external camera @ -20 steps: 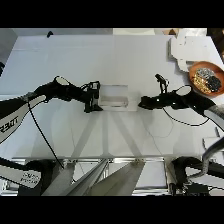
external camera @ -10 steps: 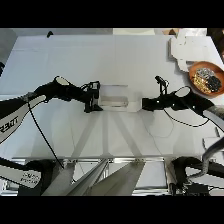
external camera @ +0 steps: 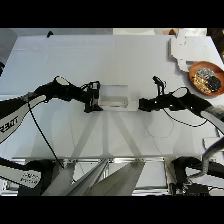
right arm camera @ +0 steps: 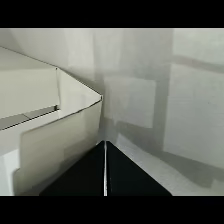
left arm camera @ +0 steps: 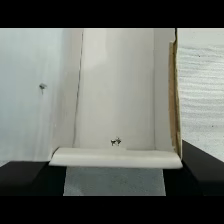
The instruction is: Fold the box and place the chain.
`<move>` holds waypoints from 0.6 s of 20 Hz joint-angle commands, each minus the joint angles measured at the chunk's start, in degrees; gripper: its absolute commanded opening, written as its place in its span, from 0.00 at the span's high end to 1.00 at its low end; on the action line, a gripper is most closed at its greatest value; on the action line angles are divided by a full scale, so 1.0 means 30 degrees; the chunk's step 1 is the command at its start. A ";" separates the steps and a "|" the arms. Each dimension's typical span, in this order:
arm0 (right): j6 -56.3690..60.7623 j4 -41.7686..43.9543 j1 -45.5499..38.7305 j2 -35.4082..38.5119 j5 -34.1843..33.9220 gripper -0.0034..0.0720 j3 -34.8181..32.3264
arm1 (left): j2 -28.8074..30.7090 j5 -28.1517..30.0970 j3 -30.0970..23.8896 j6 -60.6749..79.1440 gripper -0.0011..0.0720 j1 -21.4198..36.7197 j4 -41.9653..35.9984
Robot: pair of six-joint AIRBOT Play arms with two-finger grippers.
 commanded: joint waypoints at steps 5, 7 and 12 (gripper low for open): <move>-0.1770 0.2980 0.0066 -0.0007 0.1013 0.94 0.0000 | -0.0007 0.0007 0.0007 0.0000 0.52 -0.0007 0.0000; -0.1741 0.3832 0.0066 0.0044 0.1100 0.94 0.0000 | -0.0007 0.0007 0.0007 0.0000 0.52 -0.0007 0.0000; -0.1741 0.4051 0.0138 0.0663 0.1268 0.71 0.0000 | -0.0007 0.0007 0.0000 0.0000 0.52 0.0000 0.0000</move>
